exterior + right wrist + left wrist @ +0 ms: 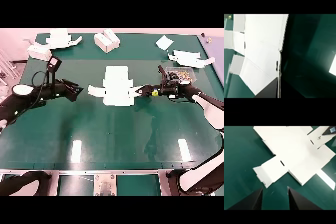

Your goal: Fold the box and place the chain.

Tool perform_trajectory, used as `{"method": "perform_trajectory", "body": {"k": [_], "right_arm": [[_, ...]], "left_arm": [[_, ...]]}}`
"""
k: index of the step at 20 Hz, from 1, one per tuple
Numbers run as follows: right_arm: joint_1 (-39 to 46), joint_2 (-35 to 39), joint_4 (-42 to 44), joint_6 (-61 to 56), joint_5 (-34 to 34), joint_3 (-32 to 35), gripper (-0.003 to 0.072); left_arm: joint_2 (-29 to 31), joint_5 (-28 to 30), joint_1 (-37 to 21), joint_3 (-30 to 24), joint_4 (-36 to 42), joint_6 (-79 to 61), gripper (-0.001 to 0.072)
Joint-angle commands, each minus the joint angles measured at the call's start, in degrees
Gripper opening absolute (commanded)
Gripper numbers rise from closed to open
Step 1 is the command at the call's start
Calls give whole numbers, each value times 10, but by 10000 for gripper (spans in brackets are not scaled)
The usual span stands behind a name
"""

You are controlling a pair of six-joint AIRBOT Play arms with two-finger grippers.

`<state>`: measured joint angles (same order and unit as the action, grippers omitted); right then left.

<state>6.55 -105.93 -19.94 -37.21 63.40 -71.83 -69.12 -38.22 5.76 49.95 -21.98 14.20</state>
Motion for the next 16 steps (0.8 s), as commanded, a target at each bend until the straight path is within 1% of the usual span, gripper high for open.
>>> {"method": "perform_trajectory", "body": {"k": [1,2,3,4,6,8,10,12,14,16], "right_arm": [[0,0,0,0,0,0,2],[0,0,0,0,0,0,2],[0,0,0,0,0,0,2],[0,0,0,0,0,0,2],[0,0,0,0,0,0,2],[0,0,0,-1,0,0,2],[0,0,0,-2,0,0,2],[0,0,0,-2,0,-2,2],[0,0,-1,-2,0,-2,2],[0,0,-2,-3,1,-2,2]], "left_arm": [[-33,-44,0,30,14,-1,358],[-33,-77,0,29,14,13,358],[-33,-97,1,30,20,-26,358],[-34,-101,2,30,41,-61,358],[-34,-86,1,30,79,-102,359],[-39,-51,1,30,78,-102,359],[-63,-45,1,44,70,-102,359],[-104,-66,1,76,70,-102,359],[-161,-101,1,126,67,-90,359],[-219,-150,1,184,50,-54,359]]}}
